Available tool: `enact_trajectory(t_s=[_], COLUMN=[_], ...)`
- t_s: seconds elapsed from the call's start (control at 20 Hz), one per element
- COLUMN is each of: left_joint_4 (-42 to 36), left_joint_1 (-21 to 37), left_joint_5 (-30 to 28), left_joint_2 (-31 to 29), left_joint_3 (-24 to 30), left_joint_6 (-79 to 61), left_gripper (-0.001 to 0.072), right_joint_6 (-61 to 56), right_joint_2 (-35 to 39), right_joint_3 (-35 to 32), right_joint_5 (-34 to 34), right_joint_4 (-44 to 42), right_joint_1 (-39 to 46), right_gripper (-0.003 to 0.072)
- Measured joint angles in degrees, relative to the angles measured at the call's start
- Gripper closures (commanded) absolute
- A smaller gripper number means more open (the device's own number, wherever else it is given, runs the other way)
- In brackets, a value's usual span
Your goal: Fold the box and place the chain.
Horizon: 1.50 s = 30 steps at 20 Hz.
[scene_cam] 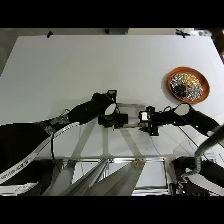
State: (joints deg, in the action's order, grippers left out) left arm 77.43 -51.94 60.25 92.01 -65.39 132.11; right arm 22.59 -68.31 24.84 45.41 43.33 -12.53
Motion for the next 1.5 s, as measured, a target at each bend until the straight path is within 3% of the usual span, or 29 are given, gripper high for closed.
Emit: enact_trajectory(t_s=[0.05, 0.35, 0.4, 0.55, 0.75, 0.85, 0.9, 1.1, 1.25, 1.5], left_joint_4=[0.66, -0.11, -0.35, -0.24, -3.15, -6.36, -8.31, -18.51, -28.13, -41.13], left_joint_1=[0.35, 3.06, 3.58, 5.77, 9.7, 11.8, 12.68, 14.45, 14.93, 15.17], left_joint_5=[1.09, 3.82, 3.89, 5.29, 4.48, 2.6, 1.07, -8.57, -15.37, -20.0], left_joint_2=[-0.81, -8.22, -9.75, -15.26, -23.45, -26.36, -27.1, -25.09, -20.65, -15.32], left_joint_3=[0.07, 0.0, 0.15, 2.12, 9.99, 15.76, 18.75, 26.08, 27.91, 28.79], left_joint_6=[-2.32, -18.8, -22.71, -39.63, -70.16, -86.53, -94.05, -112.59, -122.46, -133.59], left_gripper=[0.02, 0.0193, 0.0135, 0.0131, 0.0126, 0.0008, 0.0008, -0.0001, -0.0002, -0.0003], right_joint_6=[0.0, 0.0, 0.0, 0.0, 0.0, 0.0, 0.0, 0.0, 0.0, 0.0], right_joint_2=[0.0, 0.0, 0.0, 0.0, 0.0, 0.0, -0.02, 0.0, 0.0, 0.0], right_joint_3=[0.02, 0.02, 0.02, 0.02, 0.02, 0.02, 0.02, 0.02, 0.02, 0.02], right_joint_5=[0.0, 0.0, 0.0, 0.0, 0.02, 0.0, 0.02, 0.02, 0.02, 0.02], right_joint_4=[0.0, 0.0, 0.0, 0.0, 0.0, -0.02, -0.02, -0.02, -0.02, -0.02], right_joint_1=[0.0, 0.0, 0.0, 0.0, 0.0, 0.0, 0.0, 0.0, 0.0, 0.0], right_gripper=[0.0272, 0.0272, 0.0272, 0.0272, 0.0272, 0.0272, 0.0272, 0.0272, 0.0272, 0.0272])
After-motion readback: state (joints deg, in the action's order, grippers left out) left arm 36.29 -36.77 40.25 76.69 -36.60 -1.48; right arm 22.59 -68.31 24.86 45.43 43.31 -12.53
